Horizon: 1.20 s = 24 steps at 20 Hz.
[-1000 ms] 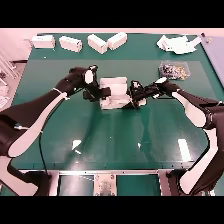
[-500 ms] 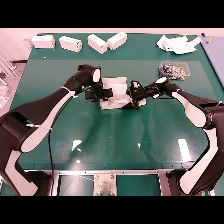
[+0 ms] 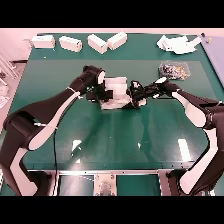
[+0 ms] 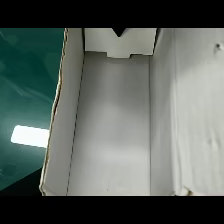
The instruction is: Fold the box and place the chain.
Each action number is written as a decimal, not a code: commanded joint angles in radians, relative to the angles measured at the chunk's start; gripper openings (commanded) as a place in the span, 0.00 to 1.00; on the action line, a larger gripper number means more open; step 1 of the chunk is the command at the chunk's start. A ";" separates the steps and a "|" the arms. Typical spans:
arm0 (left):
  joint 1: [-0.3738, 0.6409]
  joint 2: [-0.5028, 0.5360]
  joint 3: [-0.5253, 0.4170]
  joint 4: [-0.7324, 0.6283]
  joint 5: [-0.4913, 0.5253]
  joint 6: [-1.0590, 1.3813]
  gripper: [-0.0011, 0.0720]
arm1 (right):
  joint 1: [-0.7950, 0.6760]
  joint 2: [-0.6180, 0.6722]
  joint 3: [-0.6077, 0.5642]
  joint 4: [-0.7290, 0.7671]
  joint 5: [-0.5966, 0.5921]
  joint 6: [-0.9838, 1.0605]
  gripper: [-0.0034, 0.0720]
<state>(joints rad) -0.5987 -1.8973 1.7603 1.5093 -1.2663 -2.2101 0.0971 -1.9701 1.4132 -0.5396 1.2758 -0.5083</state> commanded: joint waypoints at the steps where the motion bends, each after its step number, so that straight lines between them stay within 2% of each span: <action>1: -0.011 -0.042 0.054 0.020 -0.039 -0.007 0.53 | 0.000 0.001 0.000 0.000 0.000 0.000 0.79; 5: -0.026 -0.069 0.101 0.060 -0.077 -0.008 0.53 | 0.000 0.001 0.000 0.000 0.000 0.000 0.79; 15: -0.026 -0.079 0.101 0.077 -0.089 -0.007 0.48 | 0.000 0.001 0.000 0.000 0.000 0.000 0.79; 16: -0.026 -0.082 0.101 0.077 -0.087 -0.006 0.23 | 0.000 0.001 0.000 0.000 0.000 0.000 0.79; 17: -0.028 -0.083 0.101 0.077 -0.085 -0.004 0.07 | 0.000 0.001 0.000 0.000 0.000 0.000 0.79; 24: -0.028 -0.089 0.101 0.078 -0.077 0.019 0.04 | 0.000 0.001 0.000 0.000 0.000 0.000 0.79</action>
<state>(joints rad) -0.6258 -1.9808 1.8618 1.5852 -1.3457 -2.1983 0.0971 -1.9701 1.4132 -0.5392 1.2751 -0.5072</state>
